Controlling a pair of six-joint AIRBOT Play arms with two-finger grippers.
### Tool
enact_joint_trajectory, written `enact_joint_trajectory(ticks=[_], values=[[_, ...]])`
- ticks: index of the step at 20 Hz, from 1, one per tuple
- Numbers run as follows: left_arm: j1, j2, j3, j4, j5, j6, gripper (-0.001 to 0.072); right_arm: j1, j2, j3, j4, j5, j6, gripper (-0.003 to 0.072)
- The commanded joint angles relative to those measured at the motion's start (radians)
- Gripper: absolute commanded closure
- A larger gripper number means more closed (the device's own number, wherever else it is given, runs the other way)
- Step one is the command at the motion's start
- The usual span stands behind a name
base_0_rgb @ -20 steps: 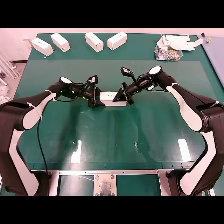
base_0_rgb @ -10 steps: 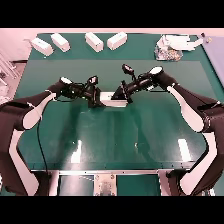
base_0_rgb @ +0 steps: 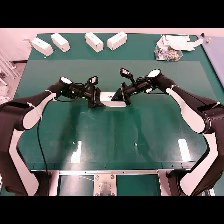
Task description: Fold the box and place the chain.
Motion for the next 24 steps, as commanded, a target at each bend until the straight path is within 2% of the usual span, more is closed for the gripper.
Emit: enact_joint_trajectory(ticks=[1, 5, 9, 13, 16, 20, 21, 22, 23, 24], values=[[0.000, 0.000, 0.000, -0.002, 0.001, -0.001, 0.0341, 0.023, 0.001, -0.009, -0.084, -0.018, 0.034, 0.0677], [0.000, 0.000, 0.000, -0.002, 0.001, -0.001, 0.0341, 0.013, 0.106, 0.020, 0.041, -0.010, 0.033, 0.0678], [0.000, 0.000, 0.000, -0.002, 0.001, -0.001, 0.0341, 0.012, 0.257, 0.028, 0.043, -0.014, 0.089, 0.0678], [0.000, 0.000, 0.000, -0.002, 0.001, -0.001, 0.0341, -0.010, 0.383, 0.006, -0.051, -0.015, 0.312, 0.0681], [0.000, 0.000, 0.000, -0.003, 0.001, -0.002, 0.0341, -0.053, 0.543, -0.113, -0.136, -0.082, 0.464, 0.0681], [0.000, 0.000, 0.000, -0.019, 0.002, -0.001, 0.0341, -0.120, 0.778, -0.354, -0.180, -0.153, 0.567, 0.0679], [0.000, 0.000, 0.000, -0.035, 0.005, -0.001, 0.0365, -0.137, 0.827, -0.413, -0.180, -0.168, 0.584, 0.0679], [0.000, 0.000, 0.000, -0.043, 0.010, -0.001, 0.0574, -0.153, 0.866, -0.463, -0.180, -0.177, 0.593, 0.0679], [0.000, 0.001, 0.000, -0.041, 0.013, 0.001, 0.0687, -0.169, 0.897, -0.504, -0.180, -0.183, 0.605, 0.0679], [0.000, 0.003, 0.000, -0.041, 0.028, -0.005, 0.0691, -0.182, 0.922, -0.539, -0.179, -0.186, 0.611, 0.0679]])
